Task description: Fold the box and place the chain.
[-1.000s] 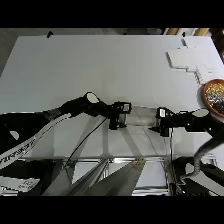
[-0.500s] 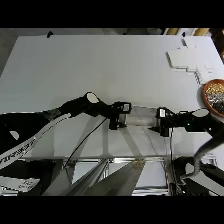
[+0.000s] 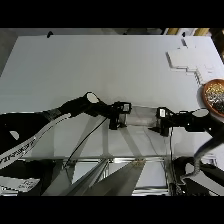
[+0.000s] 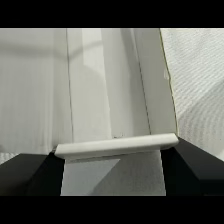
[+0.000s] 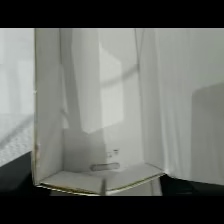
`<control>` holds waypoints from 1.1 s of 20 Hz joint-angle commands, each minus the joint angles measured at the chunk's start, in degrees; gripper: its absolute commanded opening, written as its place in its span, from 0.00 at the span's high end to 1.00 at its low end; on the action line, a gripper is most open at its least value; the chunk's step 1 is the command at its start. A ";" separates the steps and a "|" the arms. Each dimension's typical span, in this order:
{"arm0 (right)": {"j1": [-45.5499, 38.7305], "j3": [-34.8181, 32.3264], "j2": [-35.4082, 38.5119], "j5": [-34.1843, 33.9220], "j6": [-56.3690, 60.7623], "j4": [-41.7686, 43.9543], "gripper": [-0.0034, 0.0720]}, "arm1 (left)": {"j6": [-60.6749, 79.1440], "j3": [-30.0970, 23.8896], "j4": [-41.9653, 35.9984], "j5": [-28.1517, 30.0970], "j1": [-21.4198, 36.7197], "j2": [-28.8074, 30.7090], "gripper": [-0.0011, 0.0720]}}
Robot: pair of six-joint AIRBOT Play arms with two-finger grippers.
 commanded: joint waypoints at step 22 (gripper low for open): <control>-11.72 0.00 21.77 14.36 14.32 -15.17 0.09 | -0.04 -0.04 -0.02 -0.07 -0.04 0.02 0.70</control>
